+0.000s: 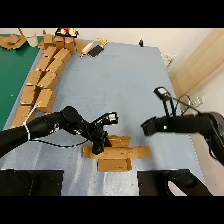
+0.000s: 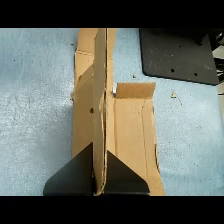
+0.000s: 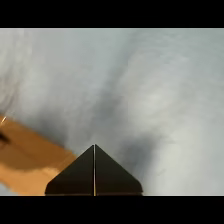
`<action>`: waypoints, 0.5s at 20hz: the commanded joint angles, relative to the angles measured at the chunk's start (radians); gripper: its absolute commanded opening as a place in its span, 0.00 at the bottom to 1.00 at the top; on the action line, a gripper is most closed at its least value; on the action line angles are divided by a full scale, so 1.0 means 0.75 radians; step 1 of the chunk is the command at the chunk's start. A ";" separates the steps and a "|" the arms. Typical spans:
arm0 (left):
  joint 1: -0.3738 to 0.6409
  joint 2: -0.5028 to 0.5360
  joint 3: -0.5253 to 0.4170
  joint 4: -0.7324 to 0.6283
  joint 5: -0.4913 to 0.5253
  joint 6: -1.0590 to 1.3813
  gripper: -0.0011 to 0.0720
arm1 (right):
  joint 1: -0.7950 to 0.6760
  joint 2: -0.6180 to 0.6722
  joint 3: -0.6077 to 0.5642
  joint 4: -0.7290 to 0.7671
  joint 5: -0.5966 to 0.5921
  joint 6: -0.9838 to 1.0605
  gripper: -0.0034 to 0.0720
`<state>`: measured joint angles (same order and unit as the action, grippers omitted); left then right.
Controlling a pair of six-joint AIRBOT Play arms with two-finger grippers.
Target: Fold the box.
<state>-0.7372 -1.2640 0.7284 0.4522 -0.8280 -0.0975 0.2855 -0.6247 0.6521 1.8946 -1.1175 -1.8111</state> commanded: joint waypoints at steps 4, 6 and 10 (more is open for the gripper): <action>0.002 0.001 -0.001 0.001 -0.001 0.000 0.03 | 0.607 0.246 -0.162 -0.158 -0.088 0.267 0.05; 0.002 0.001 -0.001 0.001 -0.001 0.000 0.03 | 0.815 0.244 -0.171 -0.331 -0.149 0.473 0.05; 0.002 0.001 -0.001 0.000 0.000 0.000 0.03 | 1.210 0.234 -0.192 -0.457 -0.068 0.613 0.05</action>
<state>-0.7361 -1.2640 0.7284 0.4522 -0.8280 -0.0975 0.9932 -0.4515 0.5266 1.6463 -1.2060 -1.4559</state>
